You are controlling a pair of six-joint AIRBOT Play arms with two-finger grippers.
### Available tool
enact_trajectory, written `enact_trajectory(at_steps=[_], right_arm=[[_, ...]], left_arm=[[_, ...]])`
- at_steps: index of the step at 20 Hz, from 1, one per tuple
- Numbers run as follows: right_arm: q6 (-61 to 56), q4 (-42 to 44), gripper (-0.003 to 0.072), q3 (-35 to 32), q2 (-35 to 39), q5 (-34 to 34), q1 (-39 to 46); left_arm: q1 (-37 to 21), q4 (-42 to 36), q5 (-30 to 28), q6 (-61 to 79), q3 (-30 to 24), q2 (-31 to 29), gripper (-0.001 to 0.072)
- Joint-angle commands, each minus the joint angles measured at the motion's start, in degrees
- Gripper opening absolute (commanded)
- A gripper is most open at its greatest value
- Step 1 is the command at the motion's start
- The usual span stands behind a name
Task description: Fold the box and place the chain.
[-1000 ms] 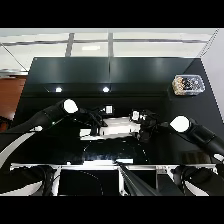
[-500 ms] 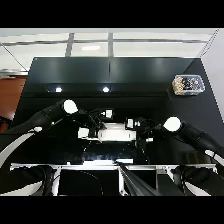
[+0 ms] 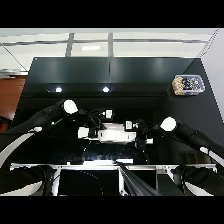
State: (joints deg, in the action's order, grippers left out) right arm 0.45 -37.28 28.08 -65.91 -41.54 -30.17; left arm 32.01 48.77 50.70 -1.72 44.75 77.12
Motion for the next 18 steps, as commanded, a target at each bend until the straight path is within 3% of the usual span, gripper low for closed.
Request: enact_trajectory(at_steps=[1,18], right_arm=[[0.09,0.85,0.0698,-0.02,-0.72,1.99,-0.04],[-0.22,-0.85,0.0698,-0.02,-2.16,3.32,-0.04]], left_arm=[[-0.07,0.02,0.61,-0.17,0.04,-0.02,0.0027],[-0.07,0.04,0.59,-0.17,0.04,0.00,0.0027]])
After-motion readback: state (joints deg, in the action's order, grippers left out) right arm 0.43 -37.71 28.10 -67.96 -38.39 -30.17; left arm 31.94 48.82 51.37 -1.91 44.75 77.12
